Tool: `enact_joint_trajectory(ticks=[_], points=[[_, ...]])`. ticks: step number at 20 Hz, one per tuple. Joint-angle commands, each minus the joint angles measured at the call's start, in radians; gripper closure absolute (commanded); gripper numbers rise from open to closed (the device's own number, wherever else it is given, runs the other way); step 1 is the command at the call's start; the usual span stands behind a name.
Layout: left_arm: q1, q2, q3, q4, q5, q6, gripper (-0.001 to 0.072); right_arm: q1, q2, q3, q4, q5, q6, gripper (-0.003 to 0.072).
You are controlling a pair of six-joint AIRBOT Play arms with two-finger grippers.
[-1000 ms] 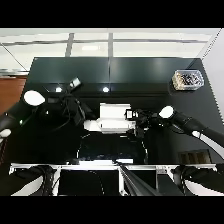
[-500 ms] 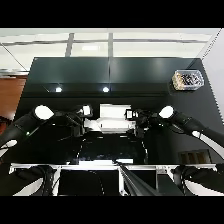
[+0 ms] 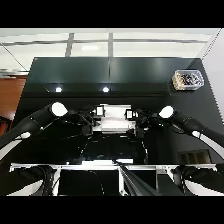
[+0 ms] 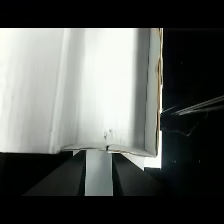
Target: Fold the box and place the chain.
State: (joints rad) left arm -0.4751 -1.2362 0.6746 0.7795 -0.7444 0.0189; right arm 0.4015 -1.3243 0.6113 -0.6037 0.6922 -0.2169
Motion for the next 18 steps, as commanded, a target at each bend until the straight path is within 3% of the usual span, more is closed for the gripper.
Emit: enact_joint_trajectory(ticks=[1, 5, 6, 7, 8, 9, 11, 12, 13, 15, 16, 18], points=[[-0.007, -0.025, 0.012, -0.115, -0.03, -0.018, 0.0512, 0.0, -0.001, 0.0, 0.0, 0.0, 0.0, 0.0558], [-0.007, -0.086, 0.012, -0.252, -0.076, -0.019, 0.0517, 0.0, -0.001, 0.0, 0.0, 0.0, 0.0, 0.0557], [-0.007, -0.097, 0.012, -0.248, -0.077, -0.019, 0.0626, 0.0, -0.001, 0.0, 0.0, 0.0, 0.0, 0.0558], [-0.007, -0.102, 0.012, -0.238, -0.076, -0.019, 0.0672, 0.0, -0.001, 0.0, 0.0, 0.0, 0.0, 0.0558], [-0.007, -0.101, 0.012, -0.233, -0.074, -0.019, 0.0671, 0.0, -0.001, 0.0, 0.0, 0.0, 0.0, 0.0558], [-0.007, -0.101, 0.012, -0.227, -0.072, -0.019, 0.0643, 0.0, -0.001, 0.0, 0.0, 0.0, 0.0, 0.0557], [-0.009, -0.101, 0.012, -0.21, -0.068, -0.019, 0.0423, 0.0, -0.001, 0.0, 0.0, 0.0, 0.0, 0.0558], [-0.009, -0.101, 0.013, -0.21, -0.072, -0.021, 0.0442, 0.0, -0.001, 0.0, 0.0, 0.0, 0.0, 0.0558], [-0.009, -0.101, 0.013, -0.211, -0.077, -0.023, 0.0586, 0.001, -0.001, 0.0, 0.0, 0.0, 0.0, 0.0558], [-0.009, -0.1, 0.013, -0.211, -0.09, -0.023, 0.0478, 0.0, -0.001, 0.0, 0.0, 0.0, 0.0, 0.0558], [-0.008, -0.096, 0.016, -0.202, -0.096, -0.023, 0.0662, 0.0, -0.001, 0.0, 0.0, 0.0, 0.0, 0.0558], [0.0, -0.064, 0.034, -0.137, -0.105, -0.068, 0.0682, 0.0, -0.001, 0.0, 0.0, 0.0, 0.0, 0.0558]])
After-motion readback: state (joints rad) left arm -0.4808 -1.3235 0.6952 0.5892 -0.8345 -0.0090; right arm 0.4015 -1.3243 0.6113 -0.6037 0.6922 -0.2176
